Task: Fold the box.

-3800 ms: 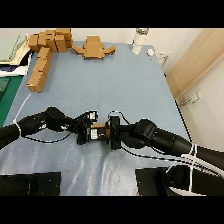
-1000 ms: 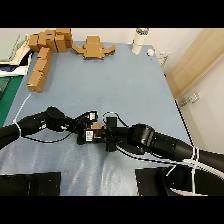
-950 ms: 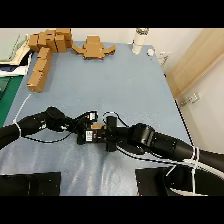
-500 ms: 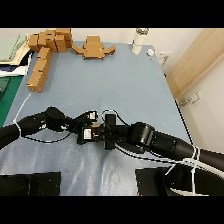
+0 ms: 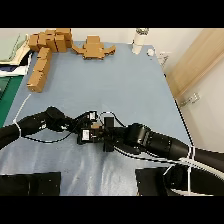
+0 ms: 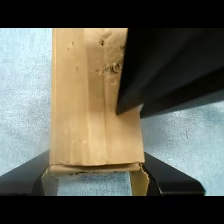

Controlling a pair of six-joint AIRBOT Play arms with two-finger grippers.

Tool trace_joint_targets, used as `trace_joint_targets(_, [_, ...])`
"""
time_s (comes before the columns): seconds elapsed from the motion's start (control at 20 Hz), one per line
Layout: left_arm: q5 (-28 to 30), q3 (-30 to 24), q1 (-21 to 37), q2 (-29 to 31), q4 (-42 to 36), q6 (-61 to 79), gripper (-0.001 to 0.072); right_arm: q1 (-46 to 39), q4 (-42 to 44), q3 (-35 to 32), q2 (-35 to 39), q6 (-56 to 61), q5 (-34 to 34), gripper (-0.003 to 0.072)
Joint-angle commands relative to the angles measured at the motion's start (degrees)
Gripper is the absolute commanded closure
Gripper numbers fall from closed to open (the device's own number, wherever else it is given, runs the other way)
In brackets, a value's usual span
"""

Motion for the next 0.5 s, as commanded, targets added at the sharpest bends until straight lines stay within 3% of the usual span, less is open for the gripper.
trace_joint_targets(0.0, [0.07, 0.04, 0.02, -0.02, -0.02, -0.07, 0.0339, 0.37, 3.04, 0.02, -0.11, 0.02, -1.05, 0.0550])
trace_joint_targets(0.25, [0.07, 0.04, 0.02, -0.02, -0.02, -0.07, 0.0339, 0.35, 4.02, 0.04, 0.09, 1.33, -2.27, 0.0549])
trace_joint_targets(0.3, [0.04, 0.07, 0.02, -0.02, 0.00, -0.07, 0.0339, 0.35, 4.02, 0.11, 1.05, 4.13, -2.29, 0.0515])
trace_joint_targets(0.45, [0.04, 0.07, 0.02, -0.02, -0.02, -0.07, 0.0339, 0.17, 8.09, 1.22, 6.58, 23.67, -5.09, 0.0527])
